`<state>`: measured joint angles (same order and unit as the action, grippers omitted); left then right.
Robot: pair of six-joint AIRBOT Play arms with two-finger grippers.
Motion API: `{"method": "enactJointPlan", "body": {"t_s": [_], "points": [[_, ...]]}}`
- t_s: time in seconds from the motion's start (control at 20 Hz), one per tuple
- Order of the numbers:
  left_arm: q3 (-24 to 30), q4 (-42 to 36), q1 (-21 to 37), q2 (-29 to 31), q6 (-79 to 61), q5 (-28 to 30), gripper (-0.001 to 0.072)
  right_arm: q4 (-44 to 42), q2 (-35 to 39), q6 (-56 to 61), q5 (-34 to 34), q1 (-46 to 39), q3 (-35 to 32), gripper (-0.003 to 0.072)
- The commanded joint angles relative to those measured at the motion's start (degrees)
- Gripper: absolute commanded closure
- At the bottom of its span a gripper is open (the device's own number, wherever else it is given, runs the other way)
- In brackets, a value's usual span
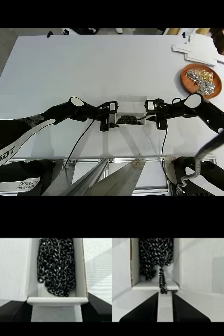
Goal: Fold the box and place the chain.
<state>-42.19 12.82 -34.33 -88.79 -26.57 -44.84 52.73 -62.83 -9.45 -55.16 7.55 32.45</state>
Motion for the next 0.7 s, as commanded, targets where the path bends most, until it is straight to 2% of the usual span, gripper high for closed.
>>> {"method": "enactJointPlan", "body": {"t_s": [0.0,0.3,0.35,0.4,0.45,0.65], "points": [[-0.02,0.02,0.0,0.0,-0.02,0.02,0.0626,-0.39,-0.04,-0.11,-0.48,-0.04,-0.24,0.0508],[-0.02,0.02,0.0,0.0,0.0,0.02,0.0626,-0.66,-0.04,-1.79,-2.19,-0.04,-0.26,0.0532],[-0.02,0.02,0.0,0.0,-0.02,0.02,0.0626,-0.98,-0.04,-1.79,-2.14,-0.04,-0.26,0.0548],[-0.02,0.02,0.0,0.0,-0.02,0.02,0.0626,-1.4,-0.04,-1.77,-2.14,-0.04,-0.26,0.0624],[-0.02,0.02,0.0,0.0,-0.02,0.02,0.0626,-1.86,-0.04,-1.77,-2.03,-0.04,-0.26,0.0646],[-0.02,0.02,0.0,0.0,-0.02,0.02,0.0626,0.02,-0.04,2.29,0.33,-0.07,-0.26,0.0669]]}}
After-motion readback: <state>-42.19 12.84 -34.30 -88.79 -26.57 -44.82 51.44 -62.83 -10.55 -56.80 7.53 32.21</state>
